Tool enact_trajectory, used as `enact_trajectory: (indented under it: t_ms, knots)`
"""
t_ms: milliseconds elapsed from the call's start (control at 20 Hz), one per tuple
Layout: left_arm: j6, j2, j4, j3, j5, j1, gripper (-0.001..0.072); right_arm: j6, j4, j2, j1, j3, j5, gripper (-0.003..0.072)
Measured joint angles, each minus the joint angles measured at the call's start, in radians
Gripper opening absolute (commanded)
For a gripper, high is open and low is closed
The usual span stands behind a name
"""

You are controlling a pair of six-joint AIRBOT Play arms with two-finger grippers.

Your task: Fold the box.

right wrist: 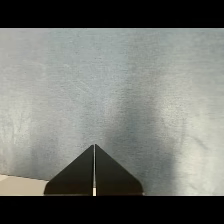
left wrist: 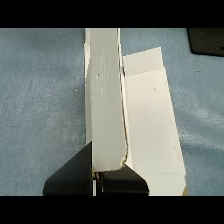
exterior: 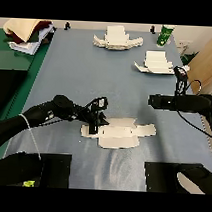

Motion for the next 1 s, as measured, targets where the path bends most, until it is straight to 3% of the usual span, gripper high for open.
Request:
enact_trajectory:
  t_ms: [1000]
  knots:
    - [-0.003, -0.017, 0.028, 0.029, -0.100, 0.054, 0.0013, 0.000, 0.001, 0.000, 0.000, 0.000, -0.014, 0.0003]
